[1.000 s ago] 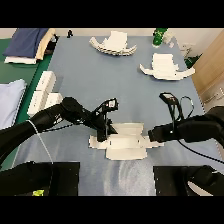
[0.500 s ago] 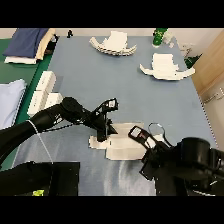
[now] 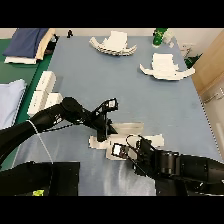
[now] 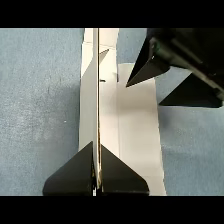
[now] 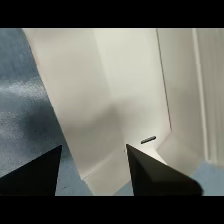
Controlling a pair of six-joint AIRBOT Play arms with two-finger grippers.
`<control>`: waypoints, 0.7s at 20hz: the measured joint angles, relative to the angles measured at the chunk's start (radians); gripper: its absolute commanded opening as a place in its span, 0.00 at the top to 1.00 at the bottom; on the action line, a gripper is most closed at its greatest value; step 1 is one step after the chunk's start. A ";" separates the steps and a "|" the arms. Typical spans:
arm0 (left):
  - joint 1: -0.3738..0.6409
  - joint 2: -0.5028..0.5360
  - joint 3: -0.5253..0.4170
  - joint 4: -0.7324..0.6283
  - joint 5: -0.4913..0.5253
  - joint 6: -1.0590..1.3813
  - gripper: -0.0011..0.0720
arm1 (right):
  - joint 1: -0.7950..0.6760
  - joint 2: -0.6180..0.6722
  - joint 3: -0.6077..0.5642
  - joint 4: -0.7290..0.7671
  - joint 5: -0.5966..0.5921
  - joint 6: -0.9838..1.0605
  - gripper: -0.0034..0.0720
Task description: Fold the box.
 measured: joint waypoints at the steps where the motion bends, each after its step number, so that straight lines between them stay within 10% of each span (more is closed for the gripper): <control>1: 0.000 0.000 0.000 0.000 0.000 0.000 0.97 | 0.001 -0.016 0.000 -0.021 0.011 0.014 0.15; 14: 0.000 0.000 0.000 0.000 0.000 0.000 0.97 | 0.004 0.025 0.058 -0.220 -0.051 0.379 0.15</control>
